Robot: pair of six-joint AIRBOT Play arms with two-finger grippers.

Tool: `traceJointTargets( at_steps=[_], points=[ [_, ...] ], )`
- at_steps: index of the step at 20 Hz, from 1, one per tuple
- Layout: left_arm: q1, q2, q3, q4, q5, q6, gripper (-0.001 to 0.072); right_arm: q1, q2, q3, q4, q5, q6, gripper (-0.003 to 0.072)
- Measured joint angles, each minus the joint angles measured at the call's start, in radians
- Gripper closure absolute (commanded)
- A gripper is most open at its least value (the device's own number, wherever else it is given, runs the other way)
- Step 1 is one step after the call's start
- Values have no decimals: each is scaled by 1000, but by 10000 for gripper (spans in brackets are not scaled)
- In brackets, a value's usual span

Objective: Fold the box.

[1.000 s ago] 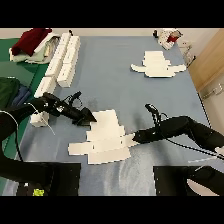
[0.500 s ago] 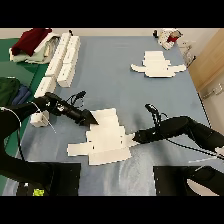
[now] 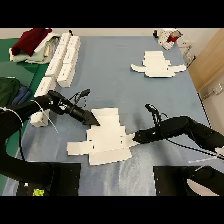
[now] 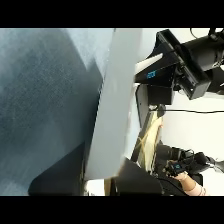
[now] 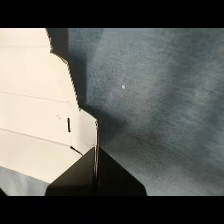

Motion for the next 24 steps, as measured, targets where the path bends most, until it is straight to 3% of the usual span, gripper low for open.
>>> traceJointTargets(
  at_steps=[20,21,24],
  points=[
    [-51,0,76,104,-3,51,546,0,0,0,-11,-3,2,681],
    [-57,0,77,112,-1,53,703,0,0,0,-12,-3,2,681],
    [-68,-1,82,121,-2,71,694,0,0,0,-16,-3,2,680]
  ],
)
